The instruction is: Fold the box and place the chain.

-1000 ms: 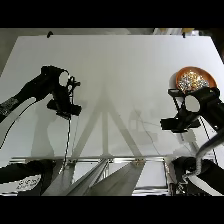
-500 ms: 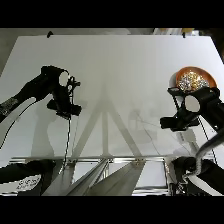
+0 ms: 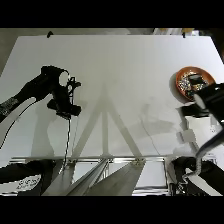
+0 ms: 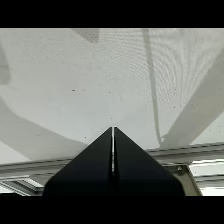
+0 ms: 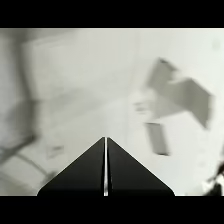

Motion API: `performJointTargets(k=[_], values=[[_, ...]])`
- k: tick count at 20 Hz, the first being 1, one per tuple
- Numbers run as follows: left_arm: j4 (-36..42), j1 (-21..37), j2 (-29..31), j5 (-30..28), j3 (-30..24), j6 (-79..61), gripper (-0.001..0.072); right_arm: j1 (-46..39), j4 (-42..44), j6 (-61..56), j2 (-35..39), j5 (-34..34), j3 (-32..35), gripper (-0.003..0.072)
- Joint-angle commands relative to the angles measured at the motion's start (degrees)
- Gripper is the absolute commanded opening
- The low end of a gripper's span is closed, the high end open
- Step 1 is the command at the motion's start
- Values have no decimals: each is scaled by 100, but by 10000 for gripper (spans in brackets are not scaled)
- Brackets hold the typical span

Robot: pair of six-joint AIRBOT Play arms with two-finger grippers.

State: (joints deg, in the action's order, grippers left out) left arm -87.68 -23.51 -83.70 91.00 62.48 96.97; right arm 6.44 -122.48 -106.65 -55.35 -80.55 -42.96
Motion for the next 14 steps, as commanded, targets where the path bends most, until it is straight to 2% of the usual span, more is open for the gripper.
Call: performJointTargets(k=[1,3,4,6,10,14], values=[[0,4,2,7,2,-76,16,-1613,-754,861,4,428,-7,59],[2,2,2,7,2,-74,16,-2511,-588,1716,-2,1029,-7,423],[0,4,4,7,2,-74,16,-2900,-446,1941,-39,1366,-7,465],[0,4,4,7,2,-76,16,-3506,-232,2028,-286,1851,-7,456],[0,4,2,4,2,-76,16,-4155,-365,2555,-1152,2271,-7,451],[0,4,4,7,2,-76,16,-4162,-457,2616,-1847,2566,-7,354]])
